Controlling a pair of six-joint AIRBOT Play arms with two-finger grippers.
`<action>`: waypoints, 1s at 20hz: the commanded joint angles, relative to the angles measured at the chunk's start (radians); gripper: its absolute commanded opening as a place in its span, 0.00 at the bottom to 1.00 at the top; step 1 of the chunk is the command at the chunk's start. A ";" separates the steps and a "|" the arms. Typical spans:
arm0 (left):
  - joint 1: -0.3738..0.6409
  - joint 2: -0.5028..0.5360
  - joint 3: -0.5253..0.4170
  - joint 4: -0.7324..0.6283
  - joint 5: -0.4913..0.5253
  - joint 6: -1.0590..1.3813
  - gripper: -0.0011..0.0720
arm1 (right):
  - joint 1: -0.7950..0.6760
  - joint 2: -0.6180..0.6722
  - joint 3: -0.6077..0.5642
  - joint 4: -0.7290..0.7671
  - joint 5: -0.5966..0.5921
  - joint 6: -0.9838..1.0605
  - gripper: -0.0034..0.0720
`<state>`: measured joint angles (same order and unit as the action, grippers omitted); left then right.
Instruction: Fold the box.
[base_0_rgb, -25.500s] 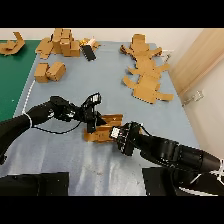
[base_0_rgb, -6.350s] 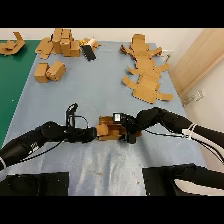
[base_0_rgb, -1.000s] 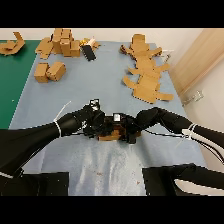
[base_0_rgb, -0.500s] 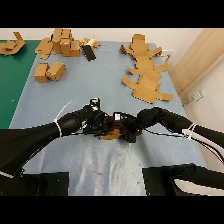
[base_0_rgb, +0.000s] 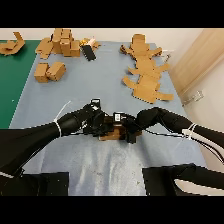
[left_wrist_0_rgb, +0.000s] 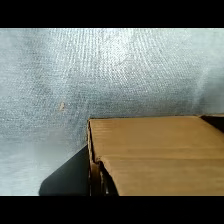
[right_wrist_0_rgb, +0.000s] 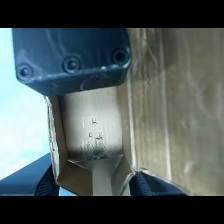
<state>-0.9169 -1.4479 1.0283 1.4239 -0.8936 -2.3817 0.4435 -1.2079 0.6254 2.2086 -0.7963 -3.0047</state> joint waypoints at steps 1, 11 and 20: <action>0.000 0.000 0.001 0.000 -0.017 0.010 0.54 | 0.001 0.000 0.001 -0.001 0.003 0.001 0.72; 0.015 0.013 0.008 -0.009 -0.026 0.013 0.54 | 0.001 0.000 0.001 -0.002 0.003 0.001 0.72; 0.061 0.166 0.032 0.066 -0.212 0.045 0.54 | 0.001 0.000 0.001 -0.002 0.003 0.001 0.72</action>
<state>-0.8734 -1.3190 1.0573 1.4609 -1.0260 -2.3409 0.4446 -1.2079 0.6254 2.2066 -0.7933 -3.0043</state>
